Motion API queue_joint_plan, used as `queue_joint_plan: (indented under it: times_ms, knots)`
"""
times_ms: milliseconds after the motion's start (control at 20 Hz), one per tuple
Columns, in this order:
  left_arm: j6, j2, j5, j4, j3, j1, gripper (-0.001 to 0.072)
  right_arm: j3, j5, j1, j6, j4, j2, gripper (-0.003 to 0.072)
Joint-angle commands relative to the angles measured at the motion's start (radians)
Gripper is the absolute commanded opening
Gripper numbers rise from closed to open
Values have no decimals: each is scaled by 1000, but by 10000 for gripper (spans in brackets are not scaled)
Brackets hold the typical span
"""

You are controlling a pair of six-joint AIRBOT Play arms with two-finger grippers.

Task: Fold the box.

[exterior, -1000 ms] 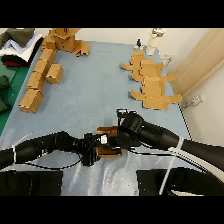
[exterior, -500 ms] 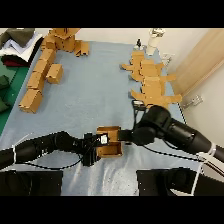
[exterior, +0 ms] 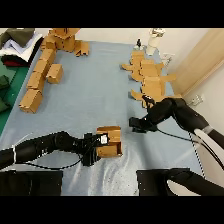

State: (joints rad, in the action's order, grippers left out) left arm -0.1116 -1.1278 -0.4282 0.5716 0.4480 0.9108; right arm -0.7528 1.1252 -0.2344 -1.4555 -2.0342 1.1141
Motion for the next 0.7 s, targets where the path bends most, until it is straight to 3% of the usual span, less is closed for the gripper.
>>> queue_joint_plan:
  times_ms: [0, 100, 200, 400, 650]
  knots:
    - [0, 0, 0, 0, 0, -1, 411, -50, -7, 120, -492, -495, 227, 2]
    - [0, 0, 0, 0, 0, -1, 410, -97, 89, 99, -559, -631, 344, 2]
    - [0, 0, 0, 0, 0, -1, 411, -110, 113, 76, -608, -719, 370, 2]
    - [0, 0, 0, 0, 0, -1, 411, -97, 266, 18, -728, -726, 344, 2]
    - [0, 0, 1, 0, 0, -1, 411, -5, 241, -65, -830, -722, 238, 1]
